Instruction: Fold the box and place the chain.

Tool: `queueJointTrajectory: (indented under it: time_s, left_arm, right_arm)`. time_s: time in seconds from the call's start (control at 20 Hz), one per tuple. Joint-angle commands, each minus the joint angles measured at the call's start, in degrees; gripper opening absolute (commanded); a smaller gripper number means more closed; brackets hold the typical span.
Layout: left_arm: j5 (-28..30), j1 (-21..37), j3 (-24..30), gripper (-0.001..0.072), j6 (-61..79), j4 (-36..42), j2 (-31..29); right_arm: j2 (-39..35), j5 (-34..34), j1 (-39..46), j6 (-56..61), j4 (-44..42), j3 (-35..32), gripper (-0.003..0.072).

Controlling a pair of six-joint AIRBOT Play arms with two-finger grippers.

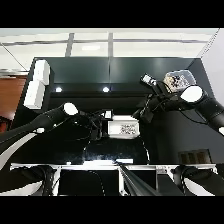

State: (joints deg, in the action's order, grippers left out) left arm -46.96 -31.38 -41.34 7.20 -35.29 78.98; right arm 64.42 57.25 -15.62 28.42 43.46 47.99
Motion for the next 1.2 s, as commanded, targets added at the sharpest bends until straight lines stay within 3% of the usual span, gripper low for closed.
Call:
queueJointTrajectory:
  time_s: [0.0, 0.25, 0.9, 0.95, 1.0, 1.15]
  left_arm:
    - [0.5, 0.0, 0.0, 0.0483, 0.1, -0.1, 0.0]
    - [0.5, 0.0, 0.0, 0.0483, 0.1, -0.1, 0.0]
    - [0.5, 0.0, 0.0, 0.0483, 0.1, -0.5, 0.0]
    - [0.5, 0.0, 0.0, 0.0483, 0.1, -0.5, 0.0]
    - [0.4, 0.0, 0.0, 0.0483, 0.1, -0.5, 0.0]
    - [0.4, 0.0, 0.0, 0.0483, 0.1, -0.5, 0.0]
  right_arm:
    - [-0.4, 4.4, 0.3, -4.3, -2.5, -1.1, 0.0669]
    - [-0.4, 4.5, 0.2, -6.4, -6.4, -6.5, 0.0668]
    - [-0.4, 6.1, -1.7, -8.8, -2.9, -6.9, 0.0668]
    - [-0.4, 5.6, -1.8, -8.8, -2.9, -6.9, 0.0606]
    - [-0.4, 5.5, -1.9, -8.8, -2.9, -6.9, 0.0482]
    - [-0.4, 5.6, -1.9, -8.8, -2.9, -6.9, 0.0470]
